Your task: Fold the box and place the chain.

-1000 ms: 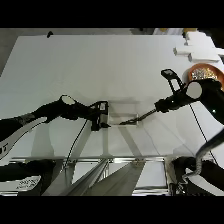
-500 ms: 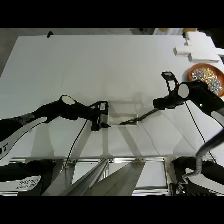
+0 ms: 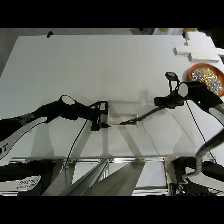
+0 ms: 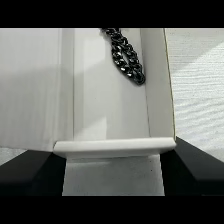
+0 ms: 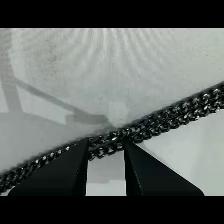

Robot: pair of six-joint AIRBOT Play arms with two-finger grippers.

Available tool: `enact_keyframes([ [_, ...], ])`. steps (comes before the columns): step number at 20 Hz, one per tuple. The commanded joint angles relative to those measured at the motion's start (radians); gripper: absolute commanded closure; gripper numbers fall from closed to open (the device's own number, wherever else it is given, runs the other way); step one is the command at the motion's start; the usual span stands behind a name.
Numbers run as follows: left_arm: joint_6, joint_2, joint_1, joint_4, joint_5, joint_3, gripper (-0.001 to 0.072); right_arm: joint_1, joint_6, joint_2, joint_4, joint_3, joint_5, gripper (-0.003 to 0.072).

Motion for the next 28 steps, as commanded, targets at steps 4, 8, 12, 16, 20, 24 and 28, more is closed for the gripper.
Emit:
enact_keyframes([
  [4,0.0,0.001,0.0,0.0,0.0,0.0,0.0454,-0.008,0.005,-0.052,0.052,0.0,-0.002,0.0438],
  [8,0.0,0.001,0.0,0.0,0.0,0.0,0.0454,-0.008,-0.008,-0.055,0.051,0.0,-0.003,0.0607],
  [12,0.0,0.001,0.0,0.0,0.0,0.0,0.0454,-0.007,-0.034,-0.025,0.044,0.0,-0.001,0.0668],
  [16,0.0,0.001,0.0,0.0,0.0,0.0,0.0454,0.005,-0.09,0.095,0.046,0.0,0.034,0.0668],
  [20,0.0,0.001,0.0,0.0,0.0,0.0,0.0454,0.101,-0.13,0.285,0.05,0.0,0.133,0.0668],
  [24,0.0,0.001,0.0,0.0,0.0,0.0,0.0454,0.231,-0.13,0.469,0.148,0.0,0.158,0.0668],
  [28,0.0,0.001,0.0,0.0,0.0,0.0,0.0454,0.326,-0.131,0.546,0.318,0.0,0.127,0.0668],
])
